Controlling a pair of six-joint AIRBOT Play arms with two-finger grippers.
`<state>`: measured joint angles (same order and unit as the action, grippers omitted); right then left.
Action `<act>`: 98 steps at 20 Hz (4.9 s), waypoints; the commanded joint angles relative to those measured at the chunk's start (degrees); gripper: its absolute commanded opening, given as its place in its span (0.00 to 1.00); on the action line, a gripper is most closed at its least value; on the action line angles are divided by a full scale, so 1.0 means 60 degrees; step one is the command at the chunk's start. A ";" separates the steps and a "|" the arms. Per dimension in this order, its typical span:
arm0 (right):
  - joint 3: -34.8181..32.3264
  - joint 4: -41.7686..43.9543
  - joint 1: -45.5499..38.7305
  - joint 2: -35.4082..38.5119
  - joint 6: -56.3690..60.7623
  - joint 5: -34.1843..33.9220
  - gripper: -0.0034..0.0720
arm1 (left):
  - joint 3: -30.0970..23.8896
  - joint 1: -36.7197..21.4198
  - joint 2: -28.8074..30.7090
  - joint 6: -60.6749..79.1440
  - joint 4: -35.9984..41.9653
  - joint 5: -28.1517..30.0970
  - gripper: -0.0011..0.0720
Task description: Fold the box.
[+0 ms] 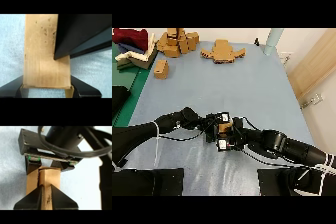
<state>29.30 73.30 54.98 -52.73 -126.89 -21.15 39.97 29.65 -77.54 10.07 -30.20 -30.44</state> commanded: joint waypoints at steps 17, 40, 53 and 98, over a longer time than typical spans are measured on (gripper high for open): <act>0.0004 0.0255 0.0004 0.0834 0.0004 -0.0688 0.46 | -0.0004 0.0000 -0.0004 0.0000 0.0000 0.0004 0.46; 0.0004 0.0288 -0.0120 0.0215 0.0262 -0.1366 0.05 | -0.0004 0.0000 -0.0004 0.0000 0.0000 0.0000 0.46; 0.0004 -0.0146 -0.0120 0.1169 0.0262 -0.1796 0.46 | -0.0004 0.0000 -0.0004 0.0000 0.0000 0.0004 0.46; 0.0007 -0.2830 -0.0430 0.1818 1.2342 -0.5322 0.77 | -0.0004 0.0000 -0.0004 0.0000 0.0004 0.0000 0.46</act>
<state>29.28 63.22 52.45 -41.89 -79.75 -46.70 39.97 29.65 -77.54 10.04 -30.17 -30.44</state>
